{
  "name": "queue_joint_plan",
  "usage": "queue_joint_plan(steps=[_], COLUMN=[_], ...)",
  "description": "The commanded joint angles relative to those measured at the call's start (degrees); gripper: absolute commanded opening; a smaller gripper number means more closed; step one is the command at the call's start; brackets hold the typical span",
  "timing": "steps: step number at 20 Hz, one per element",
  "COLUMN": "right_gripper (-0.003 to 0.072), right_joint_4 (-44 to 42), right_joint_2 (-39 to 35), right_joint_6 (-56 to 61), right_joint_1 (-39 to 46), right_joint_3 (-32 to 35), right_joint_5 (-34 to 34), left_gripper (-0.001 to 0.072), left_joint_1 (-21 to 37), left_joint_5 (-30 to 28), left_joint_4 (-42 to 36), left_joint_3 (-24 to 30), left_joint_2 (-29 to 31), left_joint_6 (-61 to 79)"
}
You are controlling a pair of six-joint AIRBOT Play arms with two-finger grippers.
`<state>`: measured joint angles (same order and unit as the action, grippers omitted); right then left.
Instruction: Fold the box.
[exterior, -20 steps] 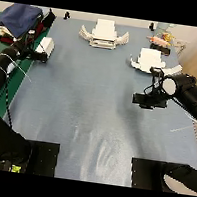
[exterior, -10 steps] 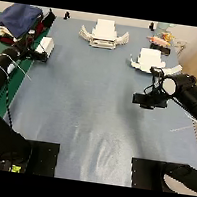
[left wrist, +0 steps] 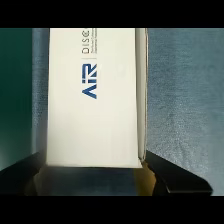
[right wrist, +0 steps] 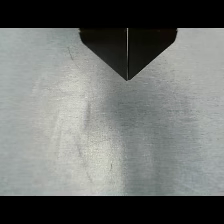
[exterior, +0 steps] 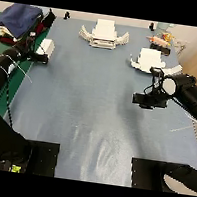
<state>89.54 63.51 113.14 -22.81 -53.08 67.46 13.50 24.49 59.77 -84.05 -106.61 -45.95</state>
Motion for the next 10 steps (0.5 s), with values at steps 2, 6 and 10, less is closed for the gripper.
queue_joint_plan(steps=[2,6,10], right_gripper=[0.0002,0.0002,0.0002], right_joint_4=[0.0,0.0,0.0], right_joint_2=[0.0,0.0,0.0], right_joint_6=[0.0,0.0,0.0], right_joint_1=[0.0,0.0,0.0], right_joint_3=[0.0,0.0,0.0], right_joint_5=[0.0,0.0,0.0], left_gripper=[0.0689,0.0689,0.0405], left_joint_1=[1.5,4.4,5.5], left_joint_5=[7.7,19.9,31.8], left_joint_4=[2.9,11.7,12.1], left_joint_3=[-0.1,-0.1,-0.2], left_joint_2=[3.4,10.4,19.4], left_joint_6=[0.0,-2.9,-8.5])
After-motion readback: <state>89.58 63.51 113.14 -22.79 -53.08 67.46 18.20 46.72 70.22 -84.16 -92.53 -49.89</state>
